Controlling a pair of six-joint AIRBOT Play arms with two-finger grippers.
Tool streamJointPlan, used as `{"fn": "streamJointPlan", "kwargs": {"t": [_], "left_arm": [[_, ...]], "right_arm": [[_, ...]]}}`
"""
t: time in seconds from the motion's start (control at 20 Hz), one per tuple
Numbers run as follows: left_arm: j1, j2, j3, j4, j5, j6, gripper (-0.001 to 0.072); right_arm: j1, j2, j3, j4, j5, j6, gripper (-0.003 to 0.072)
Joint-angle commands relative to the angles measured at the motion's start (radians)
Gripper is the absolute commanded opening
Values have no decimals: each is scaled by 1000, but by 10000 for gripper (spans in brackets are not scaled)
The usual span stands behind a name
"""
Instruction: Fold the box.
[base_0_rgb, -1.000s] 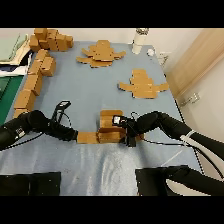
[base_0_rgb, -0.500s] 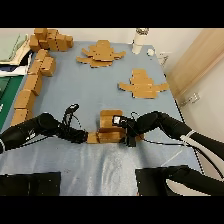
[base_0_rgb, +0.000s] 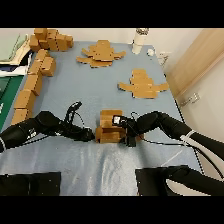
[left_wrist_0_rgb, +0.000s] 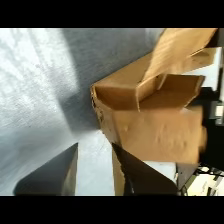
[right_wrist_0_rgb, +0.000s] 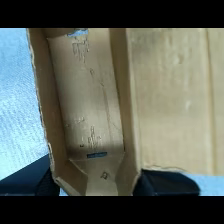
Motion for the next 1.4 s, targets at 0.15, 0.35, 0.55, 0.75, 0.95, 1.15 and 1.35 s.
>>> {"fn": "streamJointPlan", "kwargs": {"t": [0.15,0.35,0.55,0.75,0.95,1.15,1.35], "left_arm": [[1,-1,41,-13,-28,4,251],[0,-1,45,-37,-32,4,251],[-1,-3,45,-78,-26,8,259],[-1,-3,45,-77,39,8,258],[-11,-3,45,-127,61,8,257],[-19,-3,45,-122,95,8,260],[-21,-3,50,-107,95,2,376]], "right_arm": [[1,0,0,0,0,0,536],[1,0,0,0,0,0,536],[1,0,0,0,0,0,536],[1,0,0,0,0,0,536],[1,0,0,0,0,0,536],[0,0,0,0,0,0,536],[1,0,0,0,0,0,536]]}}
